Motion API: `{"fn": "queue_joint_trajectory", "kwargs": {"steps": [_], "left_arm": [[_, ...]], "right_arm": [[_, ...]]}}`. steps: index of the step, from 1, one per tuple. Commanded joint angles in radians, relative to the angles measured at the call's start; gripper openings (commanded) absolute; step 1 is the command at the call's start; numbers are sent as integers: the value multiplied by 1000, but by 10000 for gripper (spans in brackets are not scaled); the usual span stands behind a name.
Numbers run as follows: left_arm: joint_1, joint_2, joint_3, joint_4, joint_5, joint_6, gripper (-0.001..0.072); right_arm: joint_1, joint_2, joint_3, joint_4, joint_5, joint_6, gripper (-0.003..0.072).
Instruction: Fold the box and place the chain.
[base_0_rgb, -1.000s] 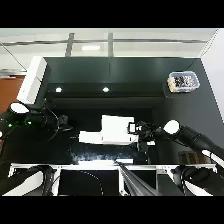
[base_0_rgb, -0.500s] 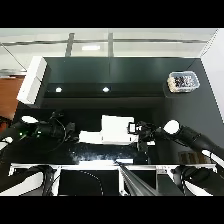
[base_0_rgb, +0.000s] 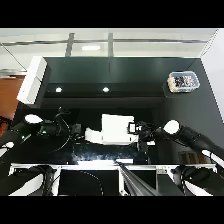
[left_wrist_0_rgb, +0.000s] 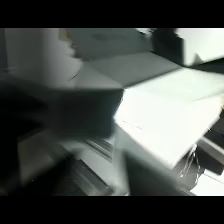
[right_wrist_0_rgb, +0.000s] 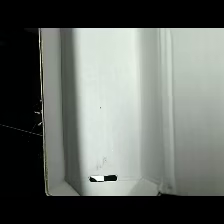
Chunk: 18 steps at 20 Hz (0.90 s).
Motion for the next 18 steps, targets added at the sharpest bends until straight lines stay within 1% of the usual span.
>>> {"fn": "queue_joint_trajectory", "kwargs": {"steps": [1,8,9,10,11,15,16,18], "left_arm": [[-46,58,5,-2,-37,115,466],[-120,58,5,-34,35,119,468],[-138,58,5,-48,49,119,546],[-161,58,5,-66,70,119,701],[-179,58,7,-71,86,119,719],[-226,58,39,-67,103,119,715],[-250,58,48,-63,134,117,712],[-311,58,62,-62,225,62,708]], "right_arm": [[0,0,0,0,1,0,246],[0,0,0,0,1,1,246],[0,0,0,0,1,0,246],[0,0,0,0,1,0,245],[0,0,0,0,1,0,246],[0,0,0,0,1,0,245],[0,0,0,0,0,0,245],[0,0,0,0,1,0,246]]}}
